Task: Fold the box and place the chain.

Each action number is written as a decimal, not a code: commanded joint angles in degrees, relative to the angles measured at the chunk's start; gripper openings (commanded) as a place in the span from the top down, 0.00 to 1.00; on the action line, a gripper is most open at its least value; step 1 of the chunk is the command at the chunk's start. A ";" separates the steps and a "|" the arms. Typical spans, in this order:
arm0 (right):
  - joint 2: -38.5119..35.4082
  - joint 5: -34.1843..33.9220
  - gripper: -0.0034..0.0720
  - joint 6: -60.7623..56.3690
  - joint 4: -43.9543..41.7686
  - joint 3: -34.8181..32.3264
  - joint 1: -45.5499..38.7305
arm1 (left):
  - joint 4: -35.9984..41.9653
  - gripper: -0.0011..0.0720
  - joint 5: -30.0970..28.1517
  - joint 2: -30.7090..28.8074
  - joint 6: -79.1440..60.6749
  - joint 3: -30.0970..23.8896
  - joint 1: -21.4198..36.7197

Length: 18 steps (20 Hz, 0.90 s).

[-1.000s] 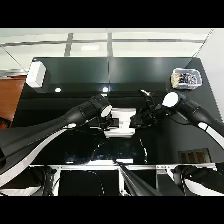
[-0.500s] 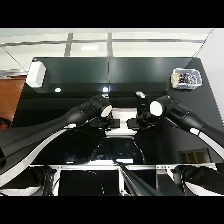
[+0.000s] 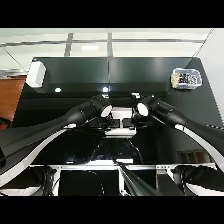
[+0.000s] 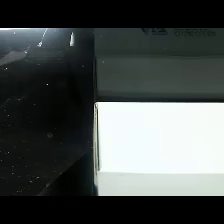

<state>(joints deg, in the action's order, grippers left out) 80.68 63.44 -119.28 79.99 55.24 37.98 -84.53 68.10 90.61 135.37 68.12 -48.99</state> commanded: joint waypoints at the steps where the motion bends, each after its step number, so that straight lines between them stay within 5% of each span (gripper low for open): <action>1: 1.42 1.68 0.67 -4.39 1.38 0.92 1.70 | -0.04 0.95 -0.11 0.00 0.04 0.04 0.04; 3: 1.42 1.75 0.92 -4.37 1.14 0.92 1.70 | -0.02 0.95 -0.11 0.00 0.04 0.04 0.04; 7: 1.40 2.21 0.94 -4.37 1.07 0.94 1.68 | -0.02 0.95 -0.13 -0.02 0.04 0.04 0.04; 8: 1.38 2.21 0.90 -4.37 1.07 0.94 1.66 | -0.02 0.95 -0.11 0.00 0.04 0.04 0.04; 9: 1.38 2.21 0.68 -4.39 1.07 1.05 1.66 | -0.02 0.95 -0.11 -0.02 0.04 0.04 0.04; 10: 1.36 2.19 0.67 -4.37 1.05 1.07 1.66 | -0.02 0.95 -0.11 0.00 0.04 0.04 0.04; 11: 1.38 2.29 0.73 -4.33 1.09 1.05 1.66 | -0.02 0.95 -0.11 -0.02 0.07 0.04 0.04; 12: 1.38 2.43 0.93 -4.26 1.09 1.05 1.66 | -0.02 0.95 -0.11 -0.02 0.04 0.04 0.04; 16: 1.36 2.36 0.93 -4.15 1.16 1.07 1.66 | -0.02 0.95 -0.13 0.00 0.04 0.04 0.04; 17: 1.22 2.43 0.83 -4.15 1.38 1.07 1.66 | -0.02 0.95 -0.13 0.00 0.04 0.04 0.04; 18: 0.85 2.97 0.53 -3.96 1.95 1.07 1.66 | -0.02 0.95 -0.13 -0.02 0.07 0.04 0.04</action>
<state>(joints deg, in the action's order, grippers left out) 81.93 65.93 -123.24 81.43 56.25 39.57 -84.60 67.94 90.61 135.15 68.12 -48.99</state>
